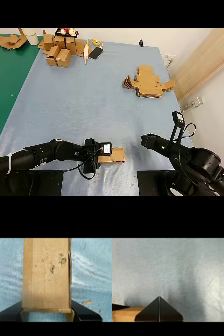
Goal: Fold the box.
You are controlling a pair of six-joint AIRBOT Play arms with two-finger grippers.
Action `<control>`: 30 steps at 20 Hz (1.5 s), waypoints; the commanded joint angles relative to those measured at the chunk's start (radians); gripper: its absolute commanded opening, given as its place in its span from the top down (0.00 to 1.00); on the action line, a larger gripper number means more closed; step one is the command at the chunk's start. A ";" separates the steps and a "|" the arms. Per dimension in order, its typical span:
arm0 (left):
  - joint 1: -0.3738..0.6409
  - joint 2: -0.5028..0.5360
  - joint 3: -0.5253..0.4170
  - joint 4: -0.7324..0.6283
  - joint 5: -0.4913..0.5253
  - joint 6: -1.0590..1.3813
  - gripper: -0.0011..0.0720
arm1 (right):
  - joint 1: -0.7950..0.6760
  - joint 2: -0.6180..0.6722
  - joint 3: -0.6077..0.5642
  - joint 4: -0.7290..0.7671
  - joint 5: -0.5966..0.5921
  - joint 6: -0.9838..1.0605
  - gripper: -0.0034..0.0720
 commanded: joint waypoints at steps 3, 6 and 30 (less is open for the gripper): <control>0.000 0.000 0.000 0.000 0.027 0.001 0.48 | -0.005 0.001 0.003 0.045 -0.006 -0.007 0.95; -0.001 0.000 0.000 0.000 0.067 0.000 0.48 | -0.005 0.001 0.003 0.045 -0.006 0.010 0.95; 1.143 -0.194 0.424 0.278 -0.058 -0.498 0.48 | -0.006 -0.020 0.003 -0.137 -0.005 0.122 0.95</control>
